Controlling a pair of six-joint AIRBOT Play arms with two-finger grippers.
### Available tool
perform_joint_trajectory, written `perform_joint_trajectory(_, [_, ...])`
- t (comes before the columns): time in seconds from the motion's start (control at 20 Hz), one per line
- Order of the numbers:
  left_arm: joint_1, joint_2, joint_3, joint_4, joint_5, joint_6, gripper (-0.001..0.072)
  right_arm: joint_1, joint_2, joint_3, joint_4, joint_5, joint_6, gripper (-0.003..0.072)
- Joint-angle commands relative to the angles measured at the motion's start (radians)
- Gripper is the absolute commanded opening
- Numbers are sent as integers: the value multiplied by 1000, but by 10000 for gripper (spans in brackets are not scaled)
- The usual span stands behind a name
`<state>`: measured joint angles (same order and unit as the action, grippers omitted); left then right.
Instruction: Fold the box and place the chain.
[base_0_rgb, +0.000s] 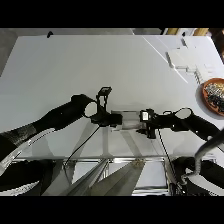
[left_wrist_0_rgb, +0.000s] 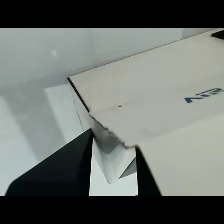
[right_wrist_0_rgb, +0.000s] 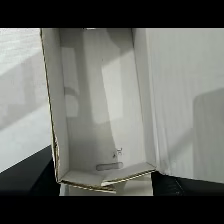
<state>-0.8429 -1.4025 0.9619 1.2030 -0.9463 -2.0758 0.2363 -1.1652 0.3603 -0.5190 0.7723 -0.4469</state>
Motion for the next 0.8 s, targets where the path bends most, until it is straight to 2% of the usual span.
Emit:
perform_joint_trajectory(0.0, [0,-30,101,109,-156,-102,279,0,1,0,0,2,1,400])
perform_joint_trajectory(0.1, [-7,-60,146,123,-191,-135,279,0,1,0,0,2,1,400])
perform_joint_trajectory(0.3, [-39,-106,159,127,-187,-198,279,0,1,0,0,2,1,401])
perform_joint_trajectory(0.5, [-68,-169,244,131,-231,-217,276,0,1,0,0,2,1,401])
perform_joint_trajectory(0.75, [-84,-198,258,237,-288,-315,271,0,1,0,0,2,1,401])
